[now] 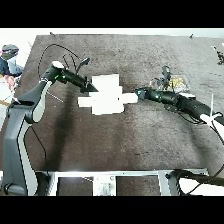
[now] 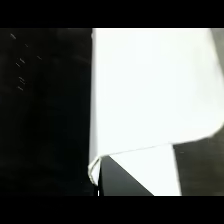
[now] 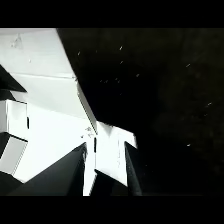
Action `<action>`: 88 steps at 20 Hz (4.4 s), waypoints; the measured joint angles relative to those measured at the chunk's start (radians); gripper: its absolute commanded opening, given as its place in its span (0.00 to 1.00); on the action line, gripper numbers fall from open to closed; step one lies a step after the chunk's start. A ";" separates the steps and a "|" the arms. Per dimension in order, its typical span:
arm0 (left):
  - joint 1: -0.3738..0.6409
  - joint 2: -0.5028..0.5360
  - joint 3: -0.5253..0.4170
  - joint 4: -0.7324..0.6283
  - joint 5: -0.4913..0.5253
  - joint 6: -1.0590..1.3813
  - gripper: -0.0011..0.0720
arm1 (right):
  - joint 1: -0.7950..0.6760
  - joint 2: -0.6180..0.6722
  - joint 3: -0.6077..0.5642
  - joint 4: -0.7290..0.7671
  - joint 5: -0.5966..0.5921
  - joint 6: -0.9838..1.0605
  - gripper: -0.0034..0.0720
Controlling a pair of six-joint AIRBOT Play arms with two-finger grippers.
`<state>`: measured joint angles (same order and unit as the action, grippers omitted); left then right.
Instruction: Fold the box and place the chain.
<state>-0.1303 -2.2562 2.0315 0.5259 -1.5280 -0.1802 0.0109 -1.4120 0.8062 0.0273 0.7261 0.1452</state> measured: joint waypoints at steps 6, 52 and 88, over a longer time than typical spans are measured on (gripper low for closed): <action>0.000 0.002 0.001 0.019 0.089 0.167 0.03 | -0.048 0.020 0.000 -0.024 0.015 -0.014 0.41; 0.000 0.005 -0.035 0.073 0.178 0.293 0.03 | 0.293 -0.307 0.372 -0.692 0.050 -0.426 0.85; 0.000 0.005 -0.035 0.071 0.178 0.293 0.03 | 0.192 -0.516 0.779 -0.671 0.259 -0.349 0.95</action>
<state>-0.1299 -2.2517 1.9968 0.5972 -1.3502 0.1127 0.2031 -1.9282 1.5856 -0.6434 0.9855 -0.2039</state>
